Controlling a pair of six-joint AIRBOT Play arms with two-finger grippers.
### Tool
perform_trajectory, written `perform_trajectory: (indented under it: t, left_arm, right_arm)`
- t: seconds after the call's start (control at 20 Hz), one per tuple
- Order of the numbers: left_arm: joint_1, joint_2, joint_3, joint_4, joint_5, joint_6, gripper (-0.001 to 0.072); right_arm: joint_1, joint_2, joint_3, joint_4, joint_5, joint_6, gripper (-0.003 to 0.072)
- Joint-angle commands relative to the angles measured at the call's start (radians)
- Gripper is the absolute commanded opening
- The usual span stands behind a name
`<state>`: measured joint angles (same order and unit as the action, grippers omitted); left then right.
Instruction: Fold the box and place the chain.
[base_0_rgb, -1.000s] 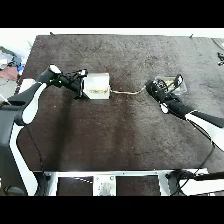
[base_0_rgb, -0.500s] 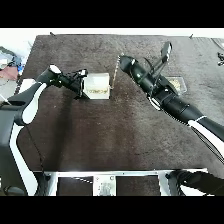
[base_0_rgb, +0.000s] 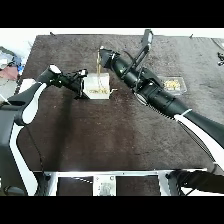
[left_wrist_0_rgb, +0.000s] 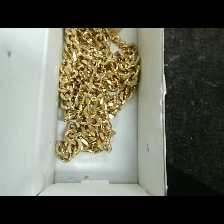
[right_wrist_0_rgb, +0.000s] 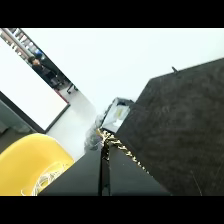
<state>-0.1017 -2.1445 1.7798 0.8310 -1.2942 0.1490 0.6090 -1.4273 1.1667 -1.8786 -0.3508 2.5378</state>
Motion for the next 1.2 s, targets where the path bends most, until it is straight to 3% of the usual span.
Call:
perform_trajectory:
  t: [0.0,0.2,0.25,0.3,0.35,0.4,0.55,0.6,0.65,0.7,0.85,0.95,1.0,1.15]
  left_arm:
    - [0.000,0.000,0.000,0.000,0.000,0.000,0.0465]
    - [0.000,0.000,0.000,0.000,0.000,0.000,0.0465]
    - [0.000,0.000,0.000,0.000,0.000,0.000,0.0465]
    - [0.000,0.000,0.000,0.000,0.000,0.000,0.0465]
    - [0.000,0.000,0.000,0.000,0.000,-0.001,0.0465]
    - [0.000,0.000,0.000,0.000,0.000,-0.001,0.0465]
    - [0.000,0.000,0.000,0.000,-0.001,-0.001,0.0465]
    - [0.000,0.000,0.000,0.000,-0.001,-0.001,0.0465]
    - [0.000,0.000,0.000,0.000,0.000,-0.001,0.0465]
    - [0.000,0.000,0.000,0.000,0.000,-0.001,0.0465]
    - [0.000,0.000,0.000,0.000,0.000,-0.001,0.0465]
    - [0.000,0.000,0.000,0.000,0.000,-0.001,0.0465]
    - [0.000,0.000,0.000,0.000,0.000,-0.001,0.0465]
    - [0.000,0.000,0.000,0.000,0.000,-0.002,0.0465]
  right_arm:
    - [0.013,-0.068,0.015,0.005,0.013,0.029,0.0009]
    - [0.013,-0.124,0.015,0.005,0.089,0.029,0.0011]
    - [0.011,-0.135,0.015,0.006,0.123,0.029,0.0116]
    - [0.005,-0.142,0.015,0.005,0.152,0.029,0.0391]
    - [-0.003,-0.142,0.013,0.004,0.187,0.020,0.0390]
    - [-0.013,-0.140,0.013,0.000,0.222,0.004,0.0322]
    - [-0.053,-0.088,0.013,-0.003,0.478,-0.116,0.0326]
    - [-0.065,-0.068,0.013,-0.002,0.581,-0.189,0.0388]
    - [-0.081,-0.055,0.013,0.010,0.676,-0.243,0.0588]
    - [-0.101,-0.053,0.013,0.038,0.733,-0.276,0.0615]
    - [-0.178,-0.099,0.013,0.194,0.719,-0.417,0.0594]
    - [-0.215,-0.155,0.023,0.399,0.659,-0.651,0.0582]
    - [-0.223,-0.187,0.050,0.512,0.680,-0.828,0.0583]
    - [-0.262,-0.291,0.202,0.814,0.891,-1.331,0.0584]
